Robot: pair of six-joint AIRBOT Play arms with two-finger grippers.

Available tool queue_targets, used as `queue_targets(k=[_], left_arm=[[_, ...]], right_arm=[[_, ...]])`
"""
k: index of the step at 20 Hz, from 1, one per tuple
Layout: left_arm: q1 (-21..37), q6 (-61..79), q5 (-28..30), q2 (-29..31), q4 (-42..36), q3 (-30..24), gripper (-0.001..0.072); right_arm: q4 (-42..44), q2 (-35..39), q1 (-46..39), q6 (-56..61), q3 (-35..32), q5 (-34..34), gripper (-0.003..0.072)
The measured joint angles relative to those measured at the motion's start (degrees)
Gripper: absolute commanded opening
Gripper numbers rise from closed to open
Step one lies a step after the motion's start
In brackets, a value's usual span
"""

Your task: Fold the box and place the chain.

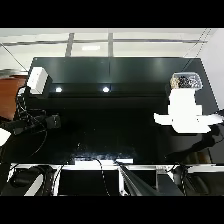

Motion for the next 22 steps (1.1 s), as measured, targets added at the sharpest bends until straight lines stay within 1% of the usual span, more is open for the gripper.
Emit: queue_targets(k=[7,8,9,16,17,18,22], left_arm=[[0.0,0.0,0.24,-0.96,0.33,0.0,0.0695],[0.0,0.02,0.22,-1.01,0.42,0.0,0.0695],[0.0,0.13,0.24,-1.05,0.42,0.0,0.0695],[0.0,0.11,0.26,-1.42,0.42,0.0,0.0695],[0.0,0.11,0.26,-1.44,0.42,0.0,0.0695],[0.0,0.11,0.26,-1.44,0.33,0.0,0.0695],[0.0,0.11,0.37,-1.44,-0.31,0.0,0.0695]], right_arm=[[0.04,-2.56,2.19,-1.53,2.36,1.86,0.069],[-0.59,-2.64,2.25,-1.6,2.47,2.03,0.0628],[-1.05,-2.71,2.29,-1.73,2.54,2.08,0.0521],[-4.35,-3.37,2.4,-1.9,2.64,3.3,0.0518],[-4.39,-3.61,2.4,-1.92,2.64,3.52,0.0361],[-4.96,-3.85,2.43,-1.9,2.64,3.34,0.0185],[-3.98,-4.22,2.43,-2.58,2.64,4.61,0.0183]])
